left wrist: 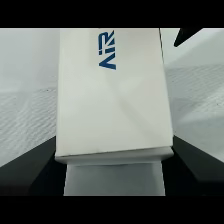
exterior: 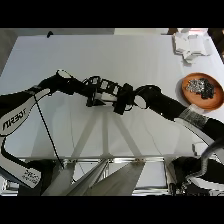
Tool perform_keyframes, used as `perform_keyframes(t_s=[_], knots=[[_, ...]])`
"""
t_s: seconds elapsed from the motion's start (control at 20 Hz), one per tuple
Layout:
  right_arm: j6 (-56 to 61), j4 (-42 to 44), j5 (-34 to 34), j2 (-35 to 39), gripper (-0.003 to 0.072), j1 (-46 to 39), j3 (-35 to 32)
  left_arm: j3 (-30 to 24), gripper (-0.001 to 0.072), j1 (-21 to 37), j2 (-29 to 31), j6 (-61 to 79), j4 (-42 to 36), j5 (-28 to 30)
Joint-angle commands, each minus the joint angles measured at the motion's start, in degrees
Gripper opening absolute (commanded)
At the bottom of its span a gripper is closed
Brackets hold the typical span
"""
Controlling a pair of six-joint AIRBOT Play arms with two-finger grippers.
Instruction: Fold the box and place the chain.
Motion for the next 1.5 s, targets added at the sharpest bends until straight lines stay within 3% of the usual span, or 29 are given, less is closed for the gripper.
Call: perform_keyframes(t_s=[0.0, 0.25, 0.35, 0.45, 0.5, 0.65, 0.75, 1.05, 1.45], knots=[[0.02, 0.07, 0.24, 2.95, 0.0438, 0.04, -0.02, 0.00, 0.0187, 0.07, 0.04, -0.04, 0.02, 0.07], [0.33, 1.73, 2.89, 7.82, 0.0430, -0.02, -0.04, 0.00, 0.0187, 0.07, 0.04, -0.04, 0.02, 0.07], [3.19, 6.84, 2.32, 7.91, 0.0311, -1.07, -0.07, 0.00, 0.0187, 0.07, 0.04, -0.04, 0.02, 0.07], [2.99, 19.39, 1.29, 7.87, 0.0065, -3.85, -0.96, 0.00, 0.0187, 0.07, 0.04, -0.04, 0.02, 0.07], [2.86, 25.46, -0.22, 7.78, 0.0013, -5.44, -1.86, -0.02, 0.0187, 0.09, 0.04, -0.04, 0.02, 0.09], [2.86, 40.19, -4.42, 6.21, 0.0012, -10.12, -4.83, 0.00, 0.0187, 0.09, 0.04, -0.04, 0.02, 0.07], [2.91, 43.43, -3.98, 3.76, 0.0011, -11.10, -4.98, 0.00, 0.0187, 0.07, 0.04, -0.04, 0.02, 0.07], [2.23, 45.62, -0.55, -4.39, 0.0010, -11.13, -5.03, 0.00, 0.0187, 0.07, 0.04, -0.04, 0.02, 0.07], [0.11, 45.48, -1.22, -3.91, 0.0011, -9.94, -5.07, 0.00, 0.0187, 0.07, 0.04, -0.04, 0.02, 0.09]])
